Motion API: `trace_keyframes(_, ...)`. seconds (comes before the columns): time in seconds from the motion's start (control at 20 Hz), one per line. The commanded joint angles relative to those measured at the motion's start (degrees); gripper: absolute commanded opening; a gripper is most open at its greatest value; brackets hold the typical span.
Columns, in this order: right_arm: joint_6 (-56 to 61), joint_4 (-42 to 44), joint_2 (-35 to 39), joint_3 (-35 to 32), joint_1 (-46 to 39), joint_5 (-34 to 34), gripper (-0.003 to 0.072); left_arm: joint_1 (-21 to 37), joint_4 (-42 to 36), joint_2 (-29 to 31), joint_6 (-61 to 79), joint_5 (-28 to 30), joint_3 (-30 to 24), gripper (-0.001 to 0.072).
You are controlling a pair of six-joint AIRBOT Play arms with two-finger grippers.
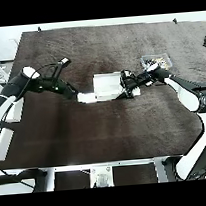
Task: Fold the box and place the chain.
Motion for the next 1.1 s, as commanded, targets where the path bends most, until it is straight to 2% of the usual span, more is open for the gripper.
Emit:
trace_keyframes(0.0,0.00,0.02,-0.02,-0.02,0.00,0.02,0.0557,3.74,-2.64,0.37,-11.21,3.74,-2.32,0.0018)
trace_keyframes(0.1,0.00,0.02,-0.02,-0.02,0.00,0.00,0.0557,7.39,-5.84,0.35,-13.81,4.15,-2.34,0.0018)
trace_keyframes(0.25,0.00,0.02,-0.02,-0.02,0.00,0.00,0.0556,9.42,-4.46,-1.03,-22.34,3.45,-2.38,0.0017)
trace_keyframes(0.4,0.00,0.00,-0.02,-0.02,0.02,0.02,0.0557,8.31,-4.61,-7.08,-25.75,-0.02,-2.32,0.0017)
trace_keyframes(0.55,0.00,0.02,-0.02,-0.02,0.00,0.00,0.0557,6.23,-6.34,-11.39,-25.68,1.97,-2.32,0.0017)
trace_keyframes(0.8,0.00,0.02,-0.02,-0.02,0.00,0.00,0.0557,0.74,-7.15,-12.55,-25.73,5.09,-2.21,0.0018)
trace_keyframes(1.05,0.00,0.02,-0.02,-0.02,0.00,0.02,0.0557,-2.34,-11.17,-13.64,-24.81,5.20,-1.92,0.0019)
